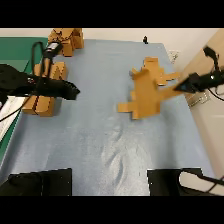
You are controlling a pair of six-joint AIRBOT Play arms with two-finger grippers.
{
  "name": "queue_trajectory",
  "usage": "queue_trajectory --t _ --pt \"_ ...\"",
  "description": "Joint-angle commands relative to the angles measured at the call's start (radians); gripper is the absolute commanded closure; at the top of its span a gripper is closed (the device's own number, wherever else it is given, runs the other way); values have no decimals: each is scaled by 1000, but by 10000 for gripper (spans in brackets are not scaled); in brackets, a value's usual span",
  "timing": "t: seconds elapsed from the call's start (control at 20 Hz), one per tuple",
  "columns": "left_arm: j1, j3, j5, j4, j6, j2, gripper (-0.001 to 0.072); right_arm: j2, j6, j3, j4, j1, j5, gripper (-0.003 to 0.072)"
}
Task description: Fold the box.
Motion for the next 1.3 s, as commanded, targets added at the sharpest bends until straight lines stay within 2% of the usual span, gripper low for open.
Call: queue_trajectory --t 0.0,0.1,0.2,0.35,0.4,0.45,0.5,0.6,0.8,0.9,1.1,1.25 --pt "193 0 -71 -9 74 2 691 156 138 -10 134 304 87 682" --pt "303 0 -93 -36 119 -3 691 156 153 -88 98 445 189 682" --pt "383 0 -158 -85 148 -15 691 156 148 -240 65 508 348 682" --pt "400 -2 -211 -156 198 -64 689 157 44 -462 5 537 581 682" --pt "390 -4 -216 -181 219 -85 533 157 -37 -527 20 545 655 682" --pt "374 -10 -214 -205 220 -115 204 153 -141 -590 48 558 738 682" --pt "357 -15 -212 -225 233 -147 167 142 -215 -642 68 576 821 682" --pt "301 -21 -213 -254 305 -239 165 109 -241 -716 60 602 945 682" --pt "182 -23 -193 -384 598 -430 165 95 -253 -784 56 605 1065 682" --pt "144 -22 -163 -494 721 -524 165 95 -256 -785 58 605 1073 682" --pt "110 23 -199 -652 748 -706 166 95 -256 -785 65 605 1065 682" --pt "81 71 -225 -673 747 -769 193 95 -256 -785 69 605 1054 682"
